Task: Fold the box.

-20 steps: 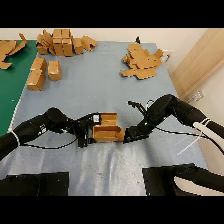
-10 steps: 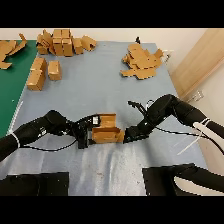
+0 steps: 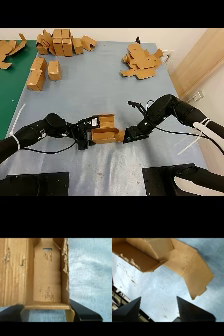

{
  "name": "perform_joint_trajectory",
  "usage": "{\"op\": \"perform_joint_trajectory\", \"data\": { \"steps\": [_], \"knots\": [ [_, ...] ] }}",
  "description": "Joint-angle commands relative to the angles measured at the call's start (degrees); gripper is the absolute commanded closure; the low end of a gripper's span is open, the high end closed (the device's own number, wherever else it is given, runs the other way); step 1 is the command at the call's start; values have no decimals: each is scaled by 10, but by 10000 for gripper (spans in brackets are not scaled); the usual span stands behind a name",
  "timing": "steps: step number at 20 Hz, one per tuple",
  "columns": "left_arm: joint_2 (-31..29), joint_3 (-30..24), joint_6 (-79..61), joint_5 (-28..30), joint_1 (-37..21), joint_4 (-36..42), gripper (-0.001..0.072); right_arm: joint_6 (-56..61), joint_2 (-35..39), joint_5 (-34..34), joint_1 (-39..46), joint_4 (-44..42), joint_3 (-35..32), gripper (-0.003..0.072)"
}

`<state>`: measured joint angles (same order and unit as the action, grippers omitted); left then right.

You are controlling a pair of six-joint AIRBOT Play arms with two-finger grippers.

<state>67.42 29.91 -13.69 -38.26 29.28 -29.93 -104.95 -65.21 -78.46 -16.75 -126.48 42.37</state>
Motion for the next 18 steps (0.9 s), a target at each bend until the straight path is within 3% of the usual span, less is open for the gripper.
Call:
{"op": "perform_joint_trajectory", "data": {
  "steps": [1,6,7,9,11,15,18],
  "knots": [
    [0,-5,-16,3,0,2,188,0,0,1,0,0,0,-19],
    [0,-5,-24,3,0,2,188,7,0,23,-1,-1,0,-17],
    [0,-5,-28,3,0,2,188,11,0,29,-1,-6,0,33],
    [0,-5,-35,3,0,2,188,10,0,37,-8,-35,0,682],
    [0,-5,-35,3,0,2,188,4,-1,68,-40,-83,0,682],
    [0,-5,-34,2,0,2,188,-3,-8,233,-98,-179,11,684],
    [1,-5,-34,2,0,2,188,-38,-24,244,-83,-199,42,685]
  ]
}}
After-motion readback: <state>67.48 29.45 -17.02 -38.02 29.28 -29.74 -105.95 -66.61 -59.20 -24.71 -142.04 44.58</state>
